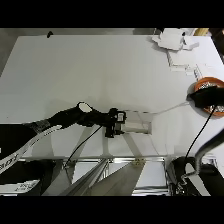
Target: Fold the box and place the chain.
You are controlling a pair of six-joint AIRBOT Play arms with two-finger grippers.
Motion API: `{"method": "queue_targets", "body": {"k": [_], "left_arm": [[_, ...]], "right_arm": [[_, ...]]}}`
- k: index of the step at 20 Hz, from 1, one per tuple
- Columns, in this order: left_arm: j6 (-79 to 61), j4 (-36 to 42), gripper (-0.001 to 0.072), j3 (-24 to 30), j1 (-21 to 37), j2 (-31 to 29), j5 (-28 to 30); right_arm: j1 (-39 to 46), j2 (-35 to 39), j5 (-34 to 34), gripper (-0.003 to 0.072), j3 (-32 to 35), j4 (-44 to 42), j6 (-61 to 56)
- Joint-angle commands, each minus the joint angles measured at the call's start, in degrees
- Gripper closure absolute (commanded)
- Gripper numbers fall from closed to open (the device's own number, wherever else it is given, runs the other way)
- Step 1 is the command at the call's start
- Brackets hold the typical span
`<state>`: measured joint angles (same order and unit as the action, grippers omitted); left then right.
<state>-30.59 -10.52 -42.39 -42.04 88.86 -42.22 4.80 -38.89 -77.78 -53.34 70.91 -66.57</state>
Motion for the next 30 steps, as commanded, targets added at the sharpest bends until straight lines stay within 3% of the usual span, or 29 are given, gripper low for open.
{"method": "queue_targets", "body": {"k": [1, 4, 9, 17, 20, 21, 23, 26, 30], "left_arm": [[0.0, 0.0, 0.0368, 0.0, 0.0, 0.0, 0.0], [0.0, 0.0, 0.0368, 0.0, 0.0, 0.0, 0.0], [0.0, 0.0, 0.0368, 0.0, 0.0, 0.0, 0.0], [0.0, 0.0, 0.0368, 0.0, 0.0, 0.0, 0.0], [0.0, 0.0, 0.0368, 0.0, 0.0, 0.0, 0.0], [0.0, 0.0, 0.0368, 0.0, 0.0, 0.0, 0.0], [0.0, 0.0, 0.0368, 0.0, 0.0, 0.0, 0.0], [0.0, 0.0, 0.0368, 0.0, 0.0, 0.0, 0.0], [0.0, 0.0, 0.0368, 0.0, 0.0, 0.0, 0.0]], "right_arm": [[-11.8, 2.7, -4.2, 0.0669, 1.6, -6.4, 0.4], [-23.6, 2.7, -1.5, 0.0669, 4.1, -8.4, 0.3], [-39.0, 1.5, 11.5, 0.0669, 8.5, -8.4, -0.9], [-43.0, -9.7, 18.6, 0.0669, 9.4, -7.1, -1.1], [-43.0, -14.2, 18.9, 0.0667, 9.8, -6.8, -1.1], [-43.0, -15.3, 18.9, 0.0629, 10.2, -6.4, -1.0], [-43.0, -16.3, 18.4, 0.0434, 10.7, -3.8, -0.5], [-43.0, -11.6, 16.6, 0.043, 10.7, 1.7, 1.2], [-37.8, -2.3, 5.0, 0.0431, 10.7, 5.9, 22.8]]}}
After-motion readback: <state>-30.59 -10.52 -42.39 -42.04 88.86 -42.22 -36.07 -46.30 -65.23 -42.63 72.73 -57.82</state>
